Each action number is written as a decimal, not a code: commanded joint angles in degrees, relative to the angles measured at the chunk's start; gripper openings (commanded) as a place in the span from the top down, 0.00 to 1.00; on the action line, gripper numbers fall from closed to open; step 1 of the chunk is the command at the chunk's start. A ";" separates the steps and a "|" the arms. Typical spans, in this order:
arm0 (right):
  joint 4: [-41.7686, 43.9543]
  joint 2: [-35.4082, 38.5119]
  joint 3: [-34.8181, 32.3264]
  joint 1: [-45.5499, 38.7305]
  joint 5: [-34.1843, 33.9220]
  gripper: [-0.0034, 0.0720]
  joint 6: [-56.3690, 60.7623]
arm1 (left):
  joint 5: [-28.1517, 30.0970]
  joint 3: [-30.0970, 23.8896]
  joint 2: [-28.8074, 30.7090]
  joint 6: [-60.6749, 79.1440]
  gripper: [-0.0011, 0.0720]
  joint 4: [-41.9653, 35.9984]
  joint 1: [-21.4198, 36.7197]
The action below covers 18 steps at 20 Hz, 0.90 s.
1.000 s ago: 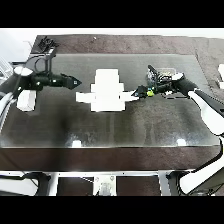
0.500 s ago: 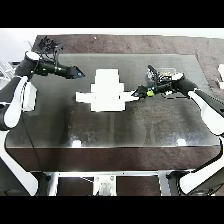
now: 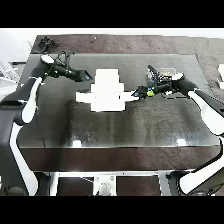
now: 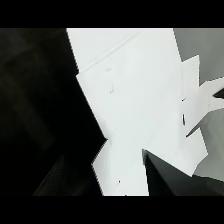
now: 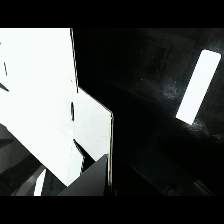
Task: Fold the box and place the chain.
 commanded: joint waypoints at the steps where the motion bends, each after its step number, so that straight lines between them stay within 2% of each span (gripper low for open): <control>1: 0.02 0.00 0.04 0.02 0.02 0.95 -0.42 | 1.53 1.36 -2.08 -0.52 0.24 -1.07 -1.68; 7: 0.02 0.00 0.04 0.02 0.00 0.95 -0.59 | 1.01 1.36 -3.54 0.35 0.24 -2.32 -1.88; 12: 0.02 0.00 0.04 0.02 0.00 0.95 -0.59 | -2.86 1.36 -5.40 2.82 0.24 -7.82 -1.86; 18: 0.02 0.00 0.04 0.02 0.02 0.95 -1.44 | -3.19 1.36 -6.19 6.97 0.24 -8.76 -1.86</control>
